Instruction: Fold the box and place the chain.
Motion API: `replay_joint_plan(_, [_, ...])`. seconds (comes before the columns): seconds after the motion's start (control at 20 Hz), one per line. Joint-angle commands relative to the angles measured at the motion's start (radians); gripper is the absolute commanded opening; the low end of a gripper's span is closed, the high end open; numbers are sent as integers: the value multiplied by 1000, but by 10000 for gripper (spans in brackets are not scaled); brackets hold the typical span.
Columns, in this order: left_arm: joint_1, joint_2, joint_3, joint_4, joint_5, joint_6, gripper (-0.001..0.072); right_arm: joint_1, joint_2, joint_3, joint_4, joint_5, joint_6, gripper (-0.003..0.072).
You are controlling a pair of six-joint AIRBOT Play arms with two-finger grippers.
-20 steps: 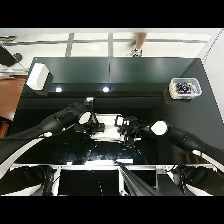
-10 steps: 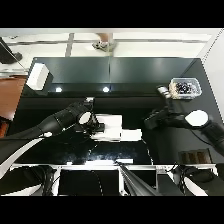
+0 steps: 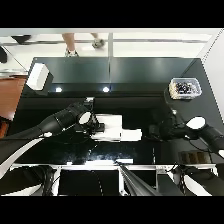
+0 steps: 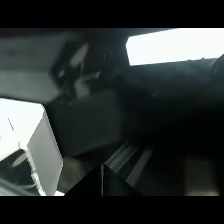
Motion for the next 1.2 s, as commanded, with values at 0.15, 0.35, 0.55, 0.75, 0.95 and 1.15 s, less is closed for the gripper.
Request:
replay_joint_plan(0.15, [0, -1, 0, 0, 2, 0, 27, 194, -126, 7, 263, -167, -38, 24])
replay_joint_plan(0.35, [0, -1, 0, 0, 2, 0, 27, 218, -126, 42, 268, -161, -45, 31])
replay_joint_plan(0.55, [0, -1, 0, -1, 0, 0, 27, 261, -126, 86, 277, -143, -52, 409])
replay_joint_plan(0.75, [0, -1, 0, -3, 0, 0, 27, 269, -126, 150, 274, -47, -108, 499])
replay_joint_plan(0.95, [0, -1, 0, -3, -7, 0, 27, 269, -126, 183, 270, 9, -109, 498])
replay_joint_plan(1.15, [0, -1, 0, -3, -7, 0, 27, 278, -126, 183, 269, -1, -108, 497])
